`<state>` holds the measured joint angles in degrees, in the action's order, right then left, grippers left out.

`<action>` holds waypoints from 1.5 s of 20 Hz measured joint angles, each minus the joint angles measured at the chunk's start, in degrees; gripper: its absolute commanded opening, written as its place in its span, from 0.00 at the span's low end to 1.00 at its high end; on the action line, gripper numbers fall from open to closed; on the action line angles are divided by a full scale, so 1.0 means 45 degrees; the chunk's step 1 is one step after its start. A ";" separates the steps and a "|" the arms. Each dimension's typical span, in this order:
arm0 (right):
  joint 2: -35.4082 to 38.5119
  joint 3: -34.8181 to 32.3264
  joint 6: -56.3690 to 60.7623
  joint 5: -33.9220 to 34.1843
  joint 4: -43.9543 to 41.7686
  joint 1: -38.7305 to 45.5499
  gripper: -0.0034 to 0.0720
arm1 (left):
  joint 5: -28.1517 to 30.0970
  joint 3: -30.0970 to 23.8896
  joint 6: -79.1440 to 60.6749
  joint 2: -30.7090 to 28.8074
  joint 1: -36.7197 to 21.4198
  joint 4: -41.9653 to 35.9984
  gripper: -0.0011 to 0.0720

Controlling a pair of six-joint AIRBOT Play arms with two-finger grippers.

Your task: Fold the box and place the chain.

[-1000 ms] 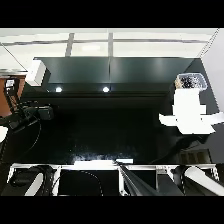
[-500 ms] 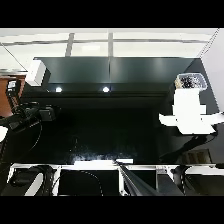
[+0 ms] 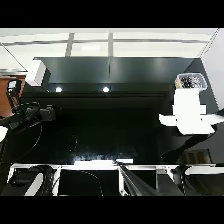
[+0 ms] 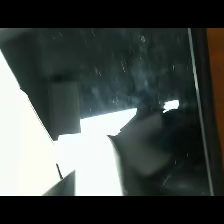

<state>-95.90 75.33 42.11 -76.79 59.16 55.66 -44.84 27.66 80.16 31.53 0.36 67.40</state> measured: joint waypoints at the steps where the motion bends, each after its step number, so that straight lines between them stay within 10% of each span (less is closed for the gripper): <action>1: 0.0005 0.0010 0.0097 -0.0131 0.0083 -0.0005 0.12 | 0.0000 0.0000 0.0000 0.0000 0.0000 -0.0024 0.98; 16: 0.5280 -0.4109 0.1316 0.0204 -0.1928 -0.1996 0.06 | -0.0058 0.0000 -0.0005 0.0000 0.0000 -0.0087 0.98; 30: 1.0559 -1.0535 0.0442 0.3793 -0.6271 -1.1531 0.06 | -0.0321 -0.1035 -0.0267 0.0175 0.0112 -0.2987 0.98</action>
<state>-48.38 27.92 44.10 -59.72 30.94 3.77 -46.28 23.00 78.96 32.32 0.86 53.95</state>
